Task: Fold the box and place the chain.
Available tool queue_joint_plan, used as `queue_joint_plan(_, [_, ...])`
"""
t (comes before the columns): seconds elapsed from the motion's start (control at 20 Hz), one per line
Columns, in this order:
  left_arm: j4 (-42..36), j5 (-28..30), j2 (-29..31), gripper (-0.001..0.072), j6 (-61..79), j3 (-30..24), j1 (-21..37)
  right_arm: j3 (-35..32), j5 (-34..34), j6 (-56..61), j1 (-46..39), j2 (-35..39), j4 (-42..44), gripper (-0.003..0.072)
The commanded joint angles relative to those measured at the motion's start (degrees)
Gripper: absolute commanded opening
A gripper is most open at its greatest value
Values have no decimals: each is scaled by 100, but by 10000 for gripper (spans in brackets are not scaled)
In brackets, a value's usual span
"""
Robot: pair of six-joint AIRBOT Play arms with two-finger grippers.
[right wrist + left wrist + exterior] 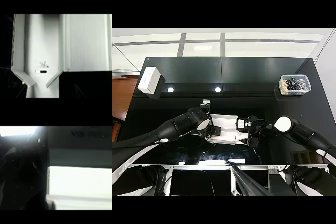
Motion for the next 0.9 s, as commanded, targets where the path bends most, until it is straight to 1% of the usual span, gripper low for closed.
queue_joint_plan(0.0, [-35,37,-4,29,-4,-4,4,7,142,-11,4,-42,66,693])
queue_joint_plan(0.1, [-48,39,-4,30,-4,-4,4,7,177,-11,61,-44,85,692])
queue_joint_plan(0.15, [-48,39,-4,30,-4,-4,4,7,168,-9,133,-44,87,631])
queue_joint_plan(0.2, [-57,37,-4,30,-4,-4,4,7,170,-4,238,-48,85,525])
queue_joint_plan(0.3, [-68,35,-4,30,-4,-4,4,0,98,28,404,-81,59,506])
queue_joint_plan(0.35, [-66,35,-4,30,-4,-4,4,0,48,61,433,-81,33,338])
queue_joint_plan(0.4, [-66,35,-4,29,-4,-4,4,0,-2,103,431,-81,33,293])
queue_joint_plan(0.5, [-66,35,-4,30,-4,-4,4,0,-166,356,431,-81,-149,293])
queue_joint_plan(0.6, [-66,35,-4,30,-4,-4,4,0,-184,570,431,-81,-260,293])
queue_joint_plan(0.85, [-66,35,-4,30,-4,-4,4,0,-271,741,433,-81,-155,293])
